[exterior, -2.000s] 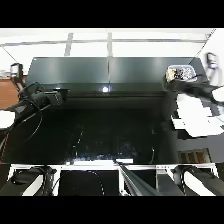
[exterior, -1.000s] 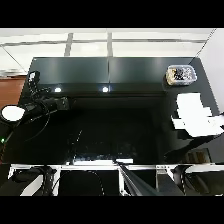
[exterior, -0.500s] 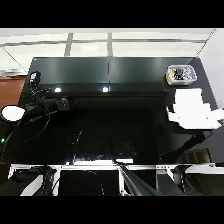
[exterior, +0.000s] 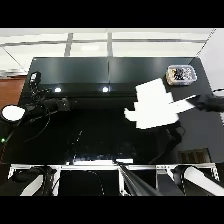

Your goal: Fold the box and place the chain.

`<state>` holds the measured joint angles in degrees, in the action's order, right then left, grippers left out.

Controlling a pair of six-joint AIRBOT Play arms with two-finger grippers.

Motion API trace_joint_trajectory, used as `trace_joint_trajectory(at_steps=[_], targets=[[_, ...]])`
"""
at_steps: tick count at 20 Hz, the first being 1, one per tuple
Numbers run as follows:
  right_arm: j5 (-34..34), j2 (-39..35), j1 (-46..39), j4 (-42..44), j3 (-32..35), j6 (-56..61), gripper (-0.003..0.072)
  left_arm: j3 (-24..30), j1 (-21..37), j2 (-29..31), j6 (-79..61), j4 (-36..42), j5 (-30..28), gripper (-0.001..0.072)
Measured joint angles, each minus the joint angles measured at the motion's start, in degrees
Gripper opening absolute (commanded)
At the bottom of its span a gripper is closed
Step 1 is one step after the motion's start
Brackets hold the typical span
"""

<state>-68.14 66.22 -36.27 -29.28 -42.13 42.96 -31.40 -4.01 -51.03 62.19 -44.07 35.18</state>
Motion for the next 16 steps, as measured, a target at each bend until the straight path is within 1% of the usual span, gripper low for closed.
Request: trace_joint_trajectory(at_steps=[1, 3, 4, 5, 6, 9, 10, 11, 13, 16], targets=[[2.95, -2.62, 3.15, 3.76, 4.63, -1.29, 0.0017, 0.00, 0.00, -0.04, 0.07, 0.28, 0.09, 0.0684], [8.57, -6.54, 9.57, 11.34, 11.98, -3.41, 0.0017, 0.00, 0.00, -0.37, 0.09, 1.27, 1.29, 0.0545], [11.96, -8.02, 13.35, 15.58, 14.88, -4.17, 0.0017, 0.00, 0.00, -0.76, 0.02, 1.73, 1.46, 0.0544], [14.91, -9.05, 17.11, 19.21, 16.90, -4.92, 0.0017, -0.04, 0.00, -1.36, -0.13, 2.05, 1.51, 0.0546], [18.14, -9.79, 21.22, 22.47, 18.47, -5.62, 0.0017, -0.24, 0.00, -2.27, -0.50, 2.19, 1.70, 0.0571], [27.65, -11.04, 33.38, 28.13, 20.96, -6.91, 0.0017, -2.34, -0.09, -6.56, -1.44, 3.45, 3.82, 0.0597], [30.40, -11.19, 37.11, 29.16, 21.38, -7.17, 0.0017, -3.56, -0.24, -8.66, -1.73, 4.20, 5.49, 0.0704], [33.42, -11.39, 40.87, 30.03, 21.68, -7.32, 0.0016, -4.98, -0.46, -10.97, -1.86, 5.20, 7.32, 0.0716], [38.53, -11.52, 47.04, 31.12, 22.08, -7.61, 0.0017, -7.91, -1.03, -15.85, -2.12, 6.51, 11.19, 0.0716], [43.01, -11.69, 52.78, 31.95, 22.29, -7.69, 0.0017, -12.33, -1.90, -23.04, -2.29, 7.91, 16.26, 0.0716]])
